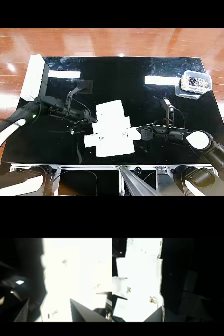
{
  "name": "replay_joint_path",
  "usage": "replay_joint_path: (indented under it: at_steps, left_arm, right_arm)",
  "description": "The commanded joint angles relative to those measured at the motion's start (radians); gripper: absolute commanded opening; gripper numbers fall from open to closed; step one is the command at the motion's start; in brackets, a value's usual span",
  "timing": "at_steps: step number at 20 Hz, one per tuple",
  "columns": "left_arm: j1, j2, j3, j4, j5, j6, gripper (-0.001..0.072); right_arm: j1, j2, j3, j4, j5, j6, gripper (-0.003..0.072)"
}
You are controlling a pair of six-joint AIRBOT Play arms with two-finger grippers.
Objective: Fold the box and place the chain.
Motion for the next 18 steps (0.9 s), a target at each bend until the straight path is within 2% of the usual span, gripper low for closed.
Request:
replay_joint_path:
  at_steps: [1,4,7,10,12,15,16,17,18]
  left_arm:
    - [0.010,-0.146,0.088,-0.081,0.169,0.208,0.0612]
    - [-0.014,-0.230,0.139,-0.082,0.283,0.278,0.0611]
    - [-0.025,-0.275,0.177,-0.089,0.384,0.391,0.0609]
    - [-0.024,-0.276,0.185,-0.085,0.383,0.444,0.0588]
    - [-0.024,-0.276,0.187,-0.086,0.376,0.467,0.0491]
    - [-0.024,-0.276,0.187,-0.086,0.350,0.479,0.0486]
    - [-0.025,-0.276,0.187,-0.087,0.344,0.490,0.0453]
    - [-0.025,-0.276,0.187,-0.087,0.332,0.490,0.0281]
    - [-0.025,-0.276,0.187,-0.087,0.320,0.493,0.0070]
  right_arm:
    - [0.002,0.000,0.000,0.001,0.024,0.005,0.0046]
    - [0.002,0.000,0.000,0.002,-0.027,0.016,0.0045]
    - [0.002,0.000,0.000,0.001,-0.020,0.022,0.0045]
    - [0.002,0.000,0.000,-0.002,-0.002,0.018,0.0045]
    - [0.002,0.000,0.000,-0.002,0.012,0.018,0.0045]
    - [0.002,0.000,0.000,-0.002,0.025,0.018,0.0045]
    - [0.002,0.000,0.000,-0.002,0.031,0.018,0.0045]
    - [0.002,0.000,0.000,-0.002,0.040,0.018,0.0045]
    - [0.002,0.000,0.000,-0.003,0.044,0.018,0.0045]
